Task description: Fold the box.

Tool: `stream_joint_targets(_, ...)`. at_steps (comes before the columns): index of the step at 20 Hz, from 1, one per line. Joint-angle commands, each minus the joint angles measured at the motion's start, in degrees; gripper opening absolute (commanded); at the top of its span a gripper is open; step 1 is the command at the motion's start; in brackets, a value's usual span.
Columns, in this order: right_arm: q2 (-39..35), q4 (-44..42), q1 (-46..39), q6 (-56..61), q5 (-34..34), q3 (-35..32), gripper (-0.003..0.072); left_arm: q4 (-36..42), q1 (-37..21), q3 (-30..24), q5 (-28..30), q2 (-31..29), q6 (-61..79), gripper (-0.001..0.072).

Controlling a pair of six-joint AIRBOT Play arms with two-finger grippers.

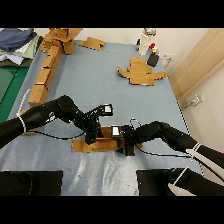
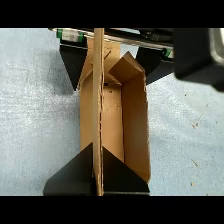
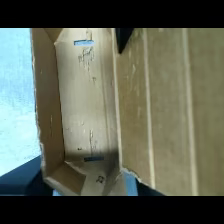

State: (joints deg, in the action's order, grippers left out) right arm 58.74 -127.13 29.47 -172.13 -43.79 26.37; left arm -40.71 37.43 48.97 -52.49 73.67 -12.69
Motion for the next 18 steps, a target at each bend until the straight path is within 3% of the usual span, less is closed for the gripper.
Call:
stream_joint_targets(1, 0.2, 0.1, 0.3, 0.0, -0.4, 0.0, 0.0571, 0.0, 0.0, 0.0, 0.0, 0.0, 0.0, 0.0013)
stream_joint_targets(10, 0.2, 0.9, 0.3, 0.0, -0.1, 0.0, 0.0569, 0.0, 0.0, 0.0, 0.0, 0.0, 0.0, 0.0013)
stream_joint_targets(12, 0.7, 0.8, 0.3, 0.0, -0.2, 0.0, 0.0504, 0.0, 0.0, 0.0, 0.0, 0.0, 0.0, 0.0013)
stream_joint_targets(18, 1.0, 0.4, 0.3, 0.0, -0.5, 0.1, 0.0503, 0.0, 0.0, 0.0, 0.0, 0.0, 0.0, 0.0013)
